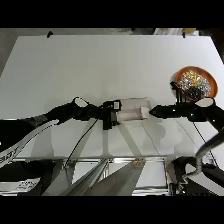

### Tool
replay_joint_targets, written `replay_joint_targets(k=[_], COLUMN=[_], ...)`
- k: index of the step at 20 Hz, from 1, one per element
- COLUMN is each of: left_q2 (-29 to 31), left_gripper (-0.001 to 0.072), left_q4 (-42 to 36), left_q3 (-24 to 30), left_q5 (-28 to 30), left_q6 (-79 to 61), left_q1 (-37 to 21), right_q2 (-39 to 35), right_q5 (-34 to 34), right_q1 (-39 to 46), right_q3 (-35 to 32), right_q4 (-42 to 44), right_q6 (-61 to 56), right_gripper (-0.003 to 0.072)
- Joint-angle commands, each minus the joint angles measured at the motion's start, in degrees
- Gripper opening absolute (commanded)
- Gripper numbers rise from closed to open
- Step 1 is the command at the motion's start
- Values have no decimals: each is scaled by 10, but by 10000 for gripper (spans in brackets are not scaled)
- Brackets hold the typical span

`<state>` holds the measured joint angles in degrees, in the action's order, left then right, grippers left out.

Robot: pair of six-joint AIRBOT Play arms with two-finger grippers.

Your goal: Fold the box and place the chain.

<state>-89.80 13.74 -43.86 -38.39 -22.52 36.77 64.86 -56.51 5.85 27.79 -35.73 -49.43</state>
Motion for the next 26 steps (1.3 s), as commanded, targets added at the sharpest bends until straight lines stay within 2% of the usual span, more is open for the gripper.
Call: replay_joint_targets(k=[1,4,7,8,9,14,17,21,26], left_q2=[0,0,0,0,0,0,0,0,0], left_gripper=[208,208,208,208,208,208,208,208,208], left_q4=[0,0,0,0,0,0,0,0,0], left_q3=[0,0,0,0,0,0,0,0,0], left_q5=[0,0,0,0,0,0,0,0,0], left_q6=[0,0,0,0,0,0,0,0,0], left_q1=[0,0,0,0,0,0,0,0,0], right_q2=[-18,-32,-32,-32,-32,-32,-32,-14,29], right_q5=[-28,-28,-2,10,23,56,67,73,43], right_q1=[-1,-13,-47,-60,-70,-110,-157,-234,-302], right_q3=[0,0,0,0,0,17,57,92,149], right_q4=[32,33,28,18,1,-79,-162,-322,-397], right_q6=[9,6,-5,-19,-36,-121,-212,-430,-514], right_gripper=[200,238,239,247,310,320,319,317,316])
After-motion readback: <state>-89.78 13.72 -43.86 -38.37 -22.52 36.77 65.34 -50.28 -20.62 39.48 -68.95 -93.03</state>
